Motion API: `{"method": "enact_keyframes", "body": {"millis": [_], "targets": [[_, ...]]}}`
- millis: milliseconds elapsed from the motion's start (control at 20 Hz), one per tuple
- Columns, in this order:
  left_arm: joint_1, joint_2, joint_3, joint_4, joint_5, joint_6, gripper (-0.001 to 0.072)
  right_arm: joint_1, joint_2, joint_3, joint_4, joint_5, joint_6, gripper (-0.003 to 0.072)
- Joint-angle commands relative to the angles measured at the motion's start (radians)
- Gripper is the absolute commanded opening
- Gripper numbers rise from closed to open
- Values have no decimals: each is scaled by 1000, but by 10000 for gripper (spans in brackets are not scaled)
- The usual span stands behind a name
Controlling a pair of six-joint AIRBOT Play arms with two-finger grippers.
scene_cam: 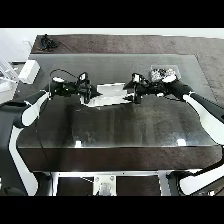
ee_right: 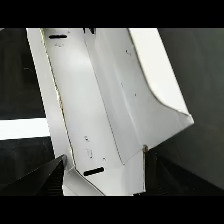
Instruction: Fold the box and place the chain.
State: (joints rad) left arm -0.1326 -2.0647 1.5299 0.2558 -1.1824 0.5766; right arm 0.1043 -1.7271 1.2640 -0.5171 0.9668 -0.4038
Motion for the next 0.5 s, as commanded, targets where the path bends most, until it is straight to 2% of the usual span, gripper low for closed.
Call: {"method": "enact_keyframes", "body": {"millis": [0,450], "targets": [[0,0,0,0,-7,0,21,-1,-37,53,-27,64,22,639],[0,0,0,0,-7,0,20,0,-88,83,-73,166,50,640]]}}
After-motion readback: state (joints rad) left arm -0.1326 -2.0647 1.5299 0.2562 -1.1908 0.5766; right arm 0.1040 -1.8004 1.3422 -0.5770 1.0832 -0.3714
